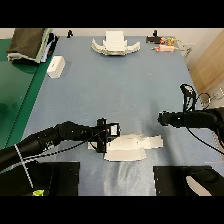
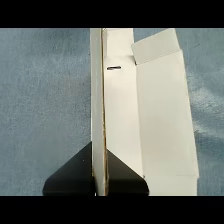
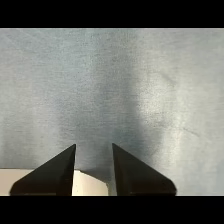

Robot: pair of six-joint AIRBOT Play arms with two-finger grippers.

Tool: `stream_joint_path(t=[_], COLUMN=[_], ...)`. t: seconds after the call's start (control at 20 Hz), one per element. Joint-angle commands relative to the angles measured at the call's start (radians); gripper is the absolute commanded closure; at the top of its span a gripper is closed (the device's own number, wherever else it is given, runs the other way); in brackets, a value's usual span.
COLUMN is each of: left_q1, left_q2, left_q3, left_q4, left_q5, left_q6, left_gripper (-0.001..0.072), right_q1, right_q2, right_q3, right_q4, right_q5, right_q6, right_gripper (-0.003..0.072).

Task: Fold the box.

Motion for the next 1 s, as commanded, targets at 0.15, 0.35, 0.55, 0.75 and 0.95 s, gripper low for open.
stream_joint_path(t=[0.15, 0.35, 0.55, 0.75, 0.95], left_q1=[-0.001, -0.001, -0.001, -0.001, -0.001], left_q2=[-0.001, -0.001, -0.001, -0.001, -0.001], left_q3=[0.0, 0.0, 0.0, 0.001, 0.001], left_q4=[-0.002, -0.003, -0.002, -0.002, -0.002], left_q5=[-0.003, -0.004, -0.002, -0.002, -0.003], left_q6=[-0.001, -0.008, -0.008, -0.008, -0.008], left_gripper=[0.0697, 0.0697, 0.0697, 0.0697, 0.0698], right_q1=[0.002, 0.06, 0.273, 0.569, 0.906], right_q2=[-0.001, 0.001, 0.002, 0.034, 0.142], right_q3=[0.0, 0.0, 0.0, -0.003, -0.07], right_q4=[0.08, 0.152, 0.156, 0.051, -0.064], right_q5=[-0.095, -0.196, -0.302, -0.323, -0.123], right_q6=[-0.05, -0.061, -0.061, -0.061, -0.197], right_gripper=[0.0586, 0.0685, 0.0684, 0.0685, 0.0618])
